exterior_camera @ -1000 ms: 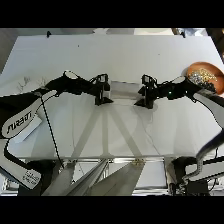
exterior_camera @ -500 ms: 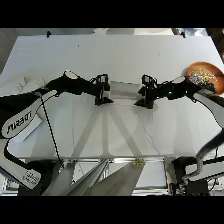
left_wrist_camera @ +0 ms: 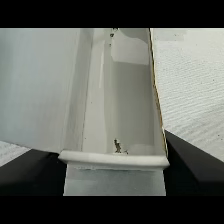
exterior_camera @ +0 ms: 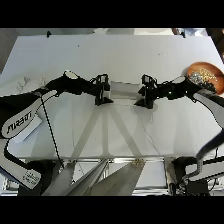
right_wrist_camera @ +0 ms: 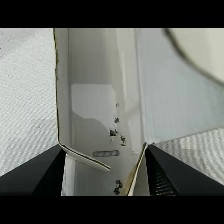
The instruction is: Fold the box and place the chain.
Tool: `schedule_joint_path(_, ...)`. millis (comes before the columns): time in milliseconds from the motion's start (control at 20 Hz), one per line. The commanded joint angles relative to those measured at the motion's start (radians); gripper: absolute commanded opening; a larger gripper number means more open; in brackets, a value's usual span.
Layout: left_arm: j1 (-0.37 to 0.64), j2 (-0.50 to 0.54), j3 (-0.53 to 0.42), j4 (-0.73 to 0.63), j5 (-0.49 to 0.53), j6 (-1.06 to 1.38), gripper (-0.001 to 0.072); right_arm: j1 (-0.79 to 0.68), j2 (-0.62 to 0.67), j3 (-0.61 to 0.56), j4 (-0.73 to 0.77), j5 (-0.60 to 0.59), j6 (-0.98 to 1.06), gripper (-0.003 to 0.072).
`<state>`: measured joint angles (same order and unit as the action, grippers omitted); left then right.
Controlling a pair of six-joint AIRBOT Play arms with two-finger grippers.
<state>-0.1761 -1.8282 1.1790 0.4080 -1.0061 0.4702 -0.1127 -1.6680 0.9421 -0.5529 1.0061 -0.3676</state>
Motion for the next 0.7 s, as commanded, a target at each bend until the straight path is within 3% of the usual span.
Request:
schedule_joint_path(0, 0.000, -0.001, 0.000, 0.000, 0.000, 0.000, 0.0017, 0.001, -0.001, 0.000, 0.001, 0.004, 0.000, 0.0334)
schedule_joint_path(300, 0.000, -0.001, 0.000, 0.000, 0.000, 0.000, 0.0020, 0.001, -0.001, 0.000, 0.001, 0.005, 0.001, 0.0344)
schedule_joint_path(350, 0.000, -0.001, -0.001, 0.000, 0.000, 0.000, 0.0019, 0.001, -0.001, 0.000, 0.000, 0.004, 0.001, 0.0451)
schedule_joint_path(400, 0.000, -0.001, 0.000, 0.000, 0.000, 0.000, 0.0019, 0.001, 0.000, 0.000, 0.001, 0.004, 0.001, 0.0659)
schedule_joint_path(650, 0.000, -0.001, -0.001, -0.002, 0.000, 0.000, 0.0019, 0.000, 0.043, 0.000, -0.021, 0.008, 0.005, 0.0677)
